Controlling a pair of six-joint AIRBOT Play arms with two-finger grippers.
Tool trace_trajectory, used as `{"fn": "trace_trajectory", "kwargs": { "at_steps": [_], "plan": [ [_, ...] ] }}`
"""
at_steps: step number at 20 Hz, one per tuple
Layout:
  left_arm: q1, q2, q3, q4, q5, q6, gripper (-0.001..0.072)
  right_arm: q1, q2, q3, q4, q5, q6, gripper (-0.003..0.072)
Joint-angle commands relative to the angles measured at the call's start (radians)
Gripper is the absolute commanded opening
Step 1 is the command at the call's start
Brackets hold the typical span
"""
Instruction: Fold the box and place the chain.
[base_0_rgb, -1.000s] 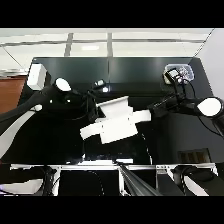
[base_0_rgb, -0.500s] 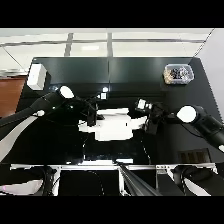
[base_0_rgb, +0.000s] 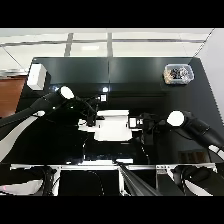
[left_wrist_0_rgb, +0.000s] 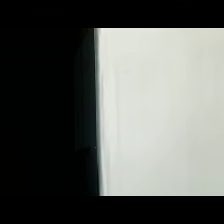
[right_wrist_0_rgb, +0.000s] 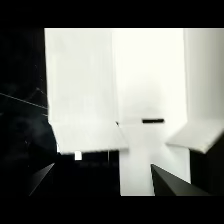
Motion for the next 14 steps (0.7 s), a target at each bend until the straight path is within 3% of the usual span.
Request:
{"fn": "trace_trajectory", "kwargs": {
  "at_steps": [1,5,9,14],
  "plan": [
    [0.0,-0.001,0.0,0.002,0.002,0.004,0.0027,0.071,-0.046,-0.017,0.071,-0.064,-0.032,0.0684],
    [0.0,-0.001,0.0,0.002,0.002,0.003,0.0027,0.111,-0.065,-0.016,0.104,-0.166,-0.004,0.0684],
    [0.0,-0.001,0.0,0.002,0.001,0.003,0.0027,0.08,-0.005,0.013,0.103,-0.177,-0.002,0.0683],
    [0.0,-0.001,0.0,0.001,0.001,0.003,0.0027,0.021,0.027,0.013,0.106,-0.273,-0.003,0.0684]
  ]
}}
